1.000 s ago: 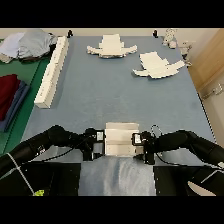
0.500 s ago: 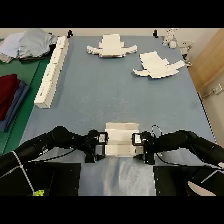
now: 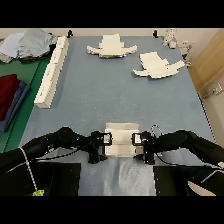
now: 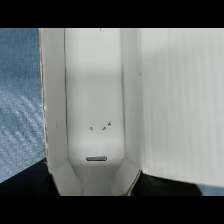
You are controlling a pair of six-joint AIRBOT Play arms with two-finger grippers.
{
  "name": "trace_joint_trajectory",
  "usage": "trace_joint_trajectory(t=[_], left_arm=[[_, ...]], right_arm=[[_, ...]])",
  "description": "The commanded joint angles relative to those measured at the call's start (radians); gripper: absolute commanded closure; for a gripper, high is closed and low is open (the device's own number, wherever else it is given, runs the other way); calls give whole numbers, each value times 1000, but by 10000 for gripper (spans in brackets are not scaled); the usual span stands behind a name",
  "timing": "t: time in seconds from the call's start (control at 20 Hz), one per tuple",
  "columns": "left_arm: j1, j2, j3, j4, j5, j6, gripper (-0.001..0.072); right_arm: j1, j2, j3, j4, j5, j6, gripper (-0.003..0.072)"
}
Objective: Fold the box.
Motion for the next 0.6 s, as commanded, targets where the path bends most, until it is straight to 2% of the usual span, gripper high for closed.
trace_joint_trajectory(t=[0.0, 0.3, 0.35, 0.55], left_arm=[[-11, -11, 3, -10, 32, -3, -11], [-22, -25, 13, -17, 47, -14, -8], [-22, -25, 13, -17, 47, -18, 100], [-22, -25, 13, -13, 46, -18, 100]], right_arm=[[0, 1, 0, 0, 0, 1, 157], [0, 1, 0, 0, 0, 1, 157], [0, 1, 0, 0, 0, 1, 157], [0, 1, 0, 0, 0, 1, 157]])
